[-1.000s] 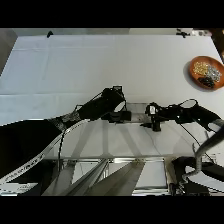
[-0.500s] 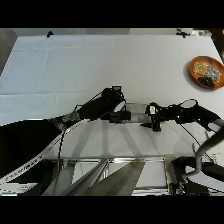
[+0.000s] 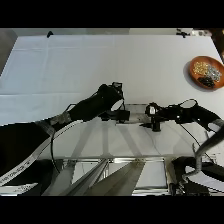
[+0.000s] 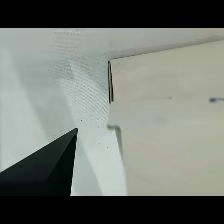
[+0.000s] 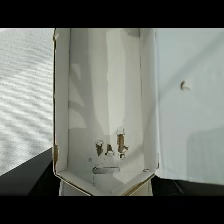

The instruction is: Fold the box and place the chain.

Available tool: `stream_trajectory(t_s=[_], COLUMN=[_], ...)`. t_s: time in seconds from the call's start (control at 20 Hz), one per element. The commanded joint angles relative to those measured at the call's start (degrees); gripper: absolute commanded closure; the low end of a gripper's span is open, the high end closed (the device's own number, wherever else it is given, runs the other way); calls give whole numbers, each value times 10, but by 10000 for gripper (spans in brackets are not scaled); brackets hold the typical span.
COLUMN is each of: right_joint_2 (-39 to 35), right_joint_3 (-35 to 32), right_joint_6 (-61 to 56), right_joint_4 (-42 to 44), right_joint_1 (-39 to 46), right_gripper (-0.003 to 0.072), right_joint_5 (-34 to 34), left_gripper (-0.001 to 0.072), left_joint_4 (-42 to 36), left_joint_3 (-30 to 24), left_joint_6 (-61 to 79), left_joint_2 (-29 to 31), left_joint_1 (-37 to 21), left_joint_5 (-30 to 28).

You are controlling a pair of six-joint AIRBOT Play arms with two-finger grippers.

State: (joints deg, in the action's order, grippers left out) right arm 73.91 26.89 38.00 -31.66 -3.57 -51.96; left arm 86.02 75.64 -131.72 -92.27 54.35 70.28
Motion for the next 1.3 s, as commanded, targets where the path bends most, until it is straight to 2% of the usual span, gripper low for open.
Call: stream_trajectory(t_s=[0.0, 0.25, 0.3, 0.35, 0.5, 0.6, 0.7, 0.75, 0.85, 0.95, 1.05, 1.15, 1.25], right_joint_2=[0, 0, 0, 0, 0, 0, 0, 0, 0, 0, 0, 0, 0], right_joint_3=[0, 0, 0, 0, 0, 0, 0, 0, 0, 0, 0, 0, 0], right_joint_6=[0, 0, 0, 0, 0, 0, 0, 0, 0, 0, 0, 0, 0], right_joint_4=[0, 0, 0, 0, 0, 0, 0, 0, 0, 0, 0, 0, 0], right_joint_1=[0, 0, 0, 0, 0, 0, 0, 0, 0, 0, 0, 0, 0], right_gripper=[225, 225, 225, 225, 225, 225, 225, 225, 225, 225, 225, 225, 225], right_joint_5=[-1, -1, -1, -1, -1, -1, -1, 0, 0, 0, 0, 0, 0], left_gripper=[192, 202, 247, 282, 293, 292, 290, 290, 289, 264, 221, -9, 3], left_joint_4=[36, 152, 151, 148, 149, 155, 145, 131, 82, -7, -116, -257, -357], left_joint_3=[0, 0, 0, 0, -13, -44, -97, -132, -198, -249, -274, -279, -279], left_joint_6=[98, 267, 296, 318, 364, 414, 458, 484, 546, 656, 801, 971, 1088], left_joint_2=[35, 90, 107, 128, 189, 216, 229, 231, 231, 231, 230, 225, 210], left_joint_1=[-2, 0, 0, 4, 15, 9, 4, 4, 7, -7, -41, -98, -154], left_joint_5=[30, 140, 131, 98, -31, -49, -52, -72, -142, -206, -244, -253, -244])
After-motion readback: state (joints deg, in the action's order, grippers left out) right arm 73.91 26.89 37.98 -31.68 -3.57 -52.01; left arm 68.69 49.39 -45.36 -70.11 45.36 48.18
